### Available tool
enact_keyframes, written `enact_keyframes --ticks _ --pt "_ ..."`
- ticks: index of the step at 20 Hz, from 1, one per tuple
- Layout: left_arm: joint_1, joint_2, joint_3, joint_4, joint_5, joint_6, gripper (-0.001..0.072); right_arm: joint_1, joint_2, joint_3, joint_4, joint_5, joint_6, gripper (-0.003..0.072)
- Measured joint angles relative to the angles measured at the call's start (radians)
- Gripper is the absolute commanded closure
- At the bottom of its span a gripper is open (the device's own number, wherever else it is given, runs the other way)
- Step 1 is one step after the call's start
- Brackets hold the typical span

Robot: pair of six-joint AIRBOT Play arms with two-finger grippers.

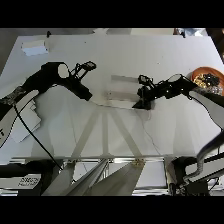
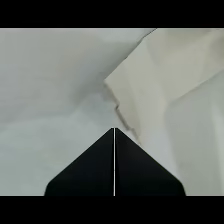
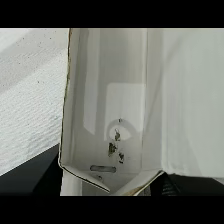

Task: Fold the box and place the chain.

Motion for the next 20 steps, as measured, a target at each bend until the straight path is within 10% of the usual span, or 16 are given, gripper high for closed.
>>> enact_keyframes --ticks 12,15,20 --pt "0.006 -0.042 -0.01 -0.262 0.013 0.116 0.0687 0.0 0.0 0.0 0.0 0.0 0.0 0.0394" --pt "0.006 -0.043 -0.01 -0.335 0.035 0.132 0.0498 0.0 0.0 0.0 0.0 0.0 0.0 0.0394" --pt "0.006 -0.043 -0.01 -0.386 0.041 0.143 0.0466 0.0 0.0 0.0 0.0 0.0 0.0 0.0394"
